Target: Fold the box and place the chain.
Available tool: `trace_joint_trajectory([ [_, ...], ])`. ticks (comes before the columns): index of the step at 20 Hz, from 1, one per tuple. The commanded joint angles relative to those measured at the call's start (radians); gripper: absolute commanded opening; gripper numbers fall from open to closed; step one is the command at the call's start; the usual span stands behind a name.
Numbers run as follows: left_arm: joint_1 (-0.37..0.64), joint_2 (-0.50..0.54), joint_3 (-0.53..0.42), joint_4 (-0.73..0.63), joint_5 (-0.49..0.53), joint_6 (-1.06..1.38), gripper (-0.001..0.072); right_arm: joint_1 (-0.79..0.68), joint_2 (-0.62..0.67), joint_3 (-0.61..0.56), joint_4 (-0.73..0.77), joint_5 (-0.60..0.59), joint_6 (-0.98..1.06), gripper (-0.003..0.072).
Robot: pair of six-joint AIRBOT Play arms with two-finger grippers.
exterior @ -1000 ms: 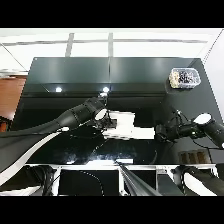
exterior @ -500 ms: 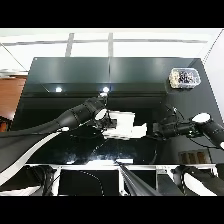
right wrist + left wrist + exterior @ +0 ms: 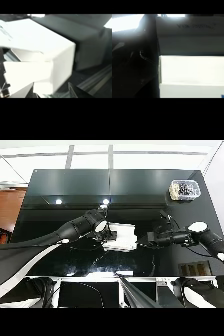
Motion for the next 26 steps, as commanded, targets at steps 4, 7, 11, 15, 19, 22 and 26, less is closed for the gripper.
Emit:
trace_joint_trajectory([
  [4,0.001,0.0,0.0,0.0,-0.013,0.0,0.0029,0.252,-0.001,0.084,-0.12,-0.232,0.24,0.0511],
  [7,0.001,0.0,0.0,0.0,-0.013,0.0,0.0029,0.336,-0.001,0.12,-0.261,-0.277,0.399,0.0471],
  [11,0.001,0.0,0.0,0.0,-0.013,0.0,0.0029,0.407,-0.001,0.182,-0.455,-0.278,0.589,0.0471],
  [15,0.001,0.0,0.0,0.0,-0.013,0.0,0.0029,0.456,-0.001,0.211,-0.566,-0.275,0.718,0.0394],
  [19,0.001,0.0,0.0,0.0,-0.012,0.0,0.0029,0.518,-0.013,0.244,-0.739,-0.231,0.89,0.0394],
  [22,0.001,0.0,0.0,0.0,-0.012,0.0,0.0029,0.565,-0.071,0.309,-0.857,-0.152,0.982,0.0394],
  [26,0.001,0.0,0.0,0.0,-0.013,0.0,0.0029,0.621,-0.136,0.37,-0.906,-0.102,1.084,0.0355],
])
